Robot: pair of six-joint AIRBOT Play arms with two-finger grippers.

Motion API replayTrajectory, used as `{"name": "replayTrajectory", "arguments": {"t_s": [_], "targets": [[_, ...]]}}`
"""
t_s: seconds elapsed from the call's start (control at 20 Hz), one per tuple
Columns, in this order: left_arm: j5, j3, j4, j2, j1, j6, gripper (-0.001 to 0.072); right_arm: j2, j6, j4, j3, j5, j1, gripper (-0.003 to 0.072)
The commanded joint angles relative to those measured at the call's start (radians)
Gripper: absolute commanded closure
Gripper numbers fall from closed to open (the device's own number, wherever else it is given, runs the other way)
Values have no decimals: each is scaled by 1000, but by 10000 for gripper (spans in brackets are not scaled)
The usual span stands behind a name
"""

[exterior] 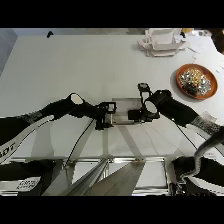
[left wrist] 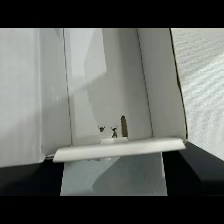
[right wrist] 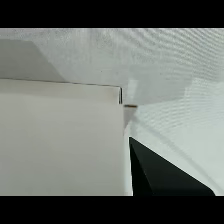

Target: Fold the box and place the chain.

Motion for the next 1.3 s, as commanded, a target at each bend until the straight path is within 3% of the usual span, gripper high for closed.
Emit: {"name": "replayTrajectory", "arguments": {"t_s": [0.0, 0.35, 0.5, 0.6, 0.85, 0.95, 1.1, 1.2, 1.25], "targets": [[0, 1, 0, 0, 1, 0, 622, -6, 31, -7, 1, -53, 19, 401], [0, 1, 0, 0, 1, 0, 622, -49, 3, -11, 1, -13, 19, 432], [0, 1, 0, 0, 1, 0, 622, -55, 3, -26, 1, -6, 19, 542], [0, 1, 0, 0, 1, 0, 622, -55, 2, -37, 1, 2, 19, 664], [0, 1, 0, 0, 1, 0, 622, -55, 2, -51, 1, 5, 19, 653], [0, 1, 0, 0, 1, 0, 622, -55, 3, -54, 1, -5, 19, 487], [0, 1, 0, 0, 1, 0, 622, -55, 11, -63, 1, -11, 19, 499], [0, 1, 0, 0, 1, 0, 622, -55, 10, -64, 1, -11, 19, 619], [0, 1, 0, 0, 1, 0, 622, -55, 10, -63, 1, -11, 19, 632]]}}
